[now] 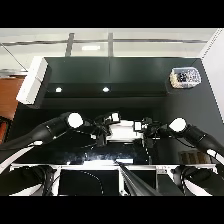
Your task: Fold the box and place the chain.
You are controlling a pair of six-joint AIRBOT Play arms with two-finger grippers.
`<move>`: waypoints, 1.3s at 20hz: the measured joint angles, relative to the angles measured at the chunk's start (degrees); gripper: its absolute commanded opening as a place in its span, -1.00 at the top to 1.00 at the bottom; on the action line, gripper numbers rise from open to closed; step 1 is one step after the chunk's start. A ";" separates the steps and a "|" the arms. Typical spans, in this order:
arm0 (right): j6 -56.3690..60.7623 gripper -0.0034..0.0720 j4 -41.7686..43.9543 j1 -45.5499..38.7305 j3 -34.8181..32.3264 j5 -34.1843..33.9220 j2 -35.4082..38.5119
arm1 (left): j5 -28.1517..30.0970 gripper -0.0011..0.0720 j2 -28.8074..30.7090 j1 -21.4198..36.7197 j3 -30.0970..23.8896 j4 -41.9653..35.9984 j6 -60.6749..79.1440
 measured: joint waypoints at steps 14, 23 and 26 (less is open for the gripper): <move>0.35 -0.16 -0.09 0.00 0.00 0.02 0.00 | -20.48 0.89 4.46 31.71 -4.98 5.68 -55.21; 0.44 -0.16 -0.09 0.00 0.00 0.02 0.00 | -13.16 0.89 -1.79 23.10 -9.25 -7.96 -56.43; 0.44 -0.16 -0.11 0.00 0.00 0.02 0.00 | -11.76 0.89 -2.51 20.48 -9.25 -9.75 -56.39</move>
